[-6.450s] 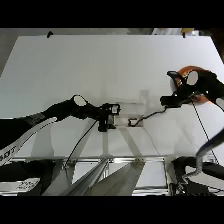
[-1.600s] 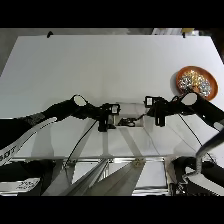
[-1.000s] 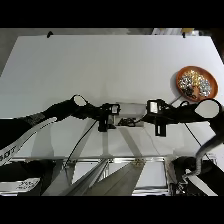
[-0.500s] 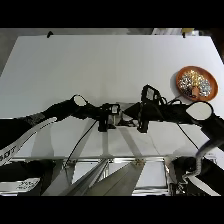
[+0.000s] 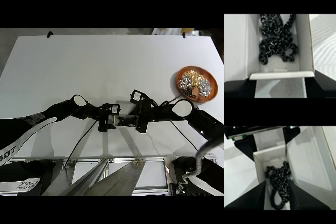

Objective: Fold the box and place the chain.

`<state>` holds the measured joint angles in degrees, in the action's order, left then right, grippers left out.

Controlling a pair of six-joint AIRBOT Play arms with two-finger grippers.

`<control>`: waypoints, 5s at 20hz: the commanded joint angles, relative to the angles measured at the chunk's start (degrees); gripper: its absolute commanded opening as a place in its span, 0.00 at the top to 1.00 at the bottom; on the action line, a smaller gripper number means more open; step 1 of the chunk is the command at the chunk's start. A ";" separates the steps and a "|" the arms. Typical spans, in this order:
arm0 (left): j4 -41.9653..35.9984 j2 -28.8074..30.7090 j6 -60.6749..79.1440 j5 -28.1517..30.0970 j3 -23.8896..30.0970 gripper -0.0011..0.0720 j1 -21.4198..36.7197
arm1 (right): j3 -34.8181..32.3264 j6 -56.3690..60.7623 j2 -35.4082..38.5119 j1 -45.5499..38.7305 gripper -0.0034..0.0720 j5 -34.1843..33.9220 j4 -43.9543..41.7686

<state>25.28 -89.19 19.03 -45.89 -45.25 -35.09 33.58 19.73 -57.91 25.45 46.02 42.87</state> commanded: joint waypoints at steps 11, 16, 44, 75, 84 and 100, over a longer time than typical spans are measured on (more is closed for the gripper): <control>0.02 0.04 0.02 0.02 0.02 0.70 -0.02 | -0.37 -2.25 10.45 -22.84 0.94 6.25 12.55; 0.02 0.04 0.02 0.00 0.02 0.70 -0.02 | -1.25 -7.85 0.92 -22.84 0.93 5.84 16.35; 0.02 0.04 0.02 0.00 0.02 0.70 -0.02 | -1.27 -20.09 -2.62 -19.69 0.94 11.82 15.15; 0.02 0.04 0.02 0.00 0.02 0.70 -0.02 | -1.27 12.57 4.96 -0.35 0.67 -2.25 12.87; 0.02 0.04 0.02 0.02 0.02 0.70 -0.02 | 10.47 -1.66 10.47 -10.99 0.51 -0.11 14.32; 0.02 0.04 0.02 0.02 0.02 0.70 0.00 | 3.89 -27.71 -14.84 -14.93 0.45 8.37 14.45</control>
<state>25.28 -89.19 19.05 -45.89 -45.25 -35.09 38.26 -3.46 -69.14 8.88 56.64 61.60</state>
